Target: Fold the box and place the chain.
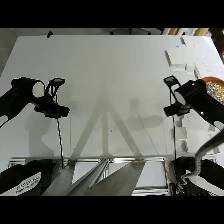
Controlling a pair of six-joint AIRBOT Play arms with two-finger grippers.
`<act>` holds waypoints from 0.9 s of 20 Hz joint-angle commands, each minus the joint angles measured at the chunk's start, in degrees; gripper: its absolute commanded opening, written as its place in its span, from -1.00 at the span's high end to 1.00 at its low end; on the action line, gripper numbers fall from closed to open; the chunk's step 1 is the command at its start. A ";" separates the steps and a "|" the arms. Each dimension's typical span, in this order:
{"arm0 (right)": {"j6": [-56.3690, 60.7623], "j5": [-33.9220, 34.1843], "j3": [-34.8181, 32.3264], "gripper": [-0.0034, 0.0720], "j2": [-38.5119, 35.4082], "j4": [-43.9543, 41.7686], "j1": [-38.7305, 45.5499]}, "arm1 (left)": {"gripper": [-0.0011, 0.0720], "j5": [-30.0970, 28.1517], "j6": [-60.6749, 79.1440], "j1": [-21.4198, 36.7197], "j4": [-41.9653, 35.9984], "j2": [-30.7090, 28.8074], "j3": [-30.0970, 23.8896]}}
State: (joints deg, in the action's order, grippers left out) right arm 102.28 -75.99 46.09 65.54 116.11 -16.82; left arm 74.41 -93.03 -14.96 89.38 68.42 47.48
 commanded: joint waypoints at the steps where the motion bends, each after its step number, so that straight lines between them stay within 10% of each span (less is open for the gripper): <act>1: -5.62 1.36 -0.02 0.86 -0.04 11.89 10.45 | 0.89 0.00 0.02 0.00 0.02 -0.04 -0.02; 4: -11.37 2.38 -0.02 0.66 -0.04 10.27 25.16 | 0.89 0.00 0.02 0.00 0.02 -0.04 -0.02; 6: -14.80 4.79 -0.02 -0.65 0.15 6.64 34.82 | 0.89 0.02 0.02 0.00 0.02 -0.04 -0.02; 7: -18.82 4.87 -0.02 -0.74 0.63 4.17 39.12 | 0.89 0.00 0.02 0.00 0.02 -0.04 -0.02; 18: -28.50 9.60 -0.02 -0.49 6.27 -2.89 61.59 | 0.89 0.00 0.02 0.00 0.02 -0.04 -0.02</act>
State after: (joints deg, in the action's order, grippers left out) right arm 77.71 -67.33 46.09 69.91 115.81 41.56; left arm 74.41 -93.01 -14.96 89.38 68.42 47.48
